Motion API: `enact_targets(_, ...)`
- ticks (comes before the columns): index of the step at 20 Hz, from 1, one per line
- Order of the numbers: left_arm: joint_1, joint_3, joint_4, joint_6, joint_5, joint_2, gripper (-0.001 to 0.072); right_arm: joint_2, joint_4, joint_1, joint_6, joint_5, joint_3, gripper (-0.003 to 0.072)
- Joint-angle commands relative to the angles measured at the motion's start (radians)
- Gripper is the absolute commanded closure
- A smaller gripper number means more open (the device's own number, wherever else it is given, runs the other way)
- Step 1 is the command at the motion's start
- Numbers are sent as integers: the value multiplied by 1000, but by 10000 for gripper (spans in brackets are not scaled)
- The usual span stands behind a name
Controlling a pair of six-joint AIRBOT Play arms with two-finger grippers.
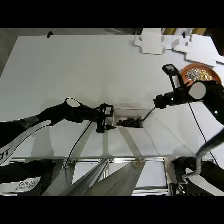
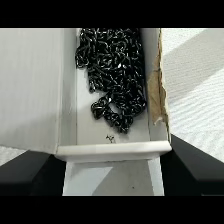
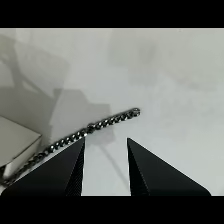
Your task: Fold the box and place the chain.
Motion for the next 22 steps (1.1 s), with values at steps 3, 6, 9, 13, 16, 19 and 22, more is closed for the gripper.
enact_targets(3,0,0,0,0,0,0,220,-102,-3,33,3,-45,-39,387)
enact_targets(6,0,0,0,0,0,0,220,-148,-3,43,3,-48,-39,387)
enact_targets(9,0,0,0,0,0,0,220,-185,-6,43,3,-70,-39,384)
enact_targets(13,0,0,0,0,0,0,220,-214,-3,43,3,-115,-39,384)
enact_targets(16,0,0,0,0,0,0,220,-214,1,43,5,-116,-39,385)
enact_targets(19,0,0,0,0,0,0,220,-214,0,43,15,-91,-39,427)
enact_targets(22,0,0,0,0,0,0,220,-214,0,43,15,-61,-39,495)
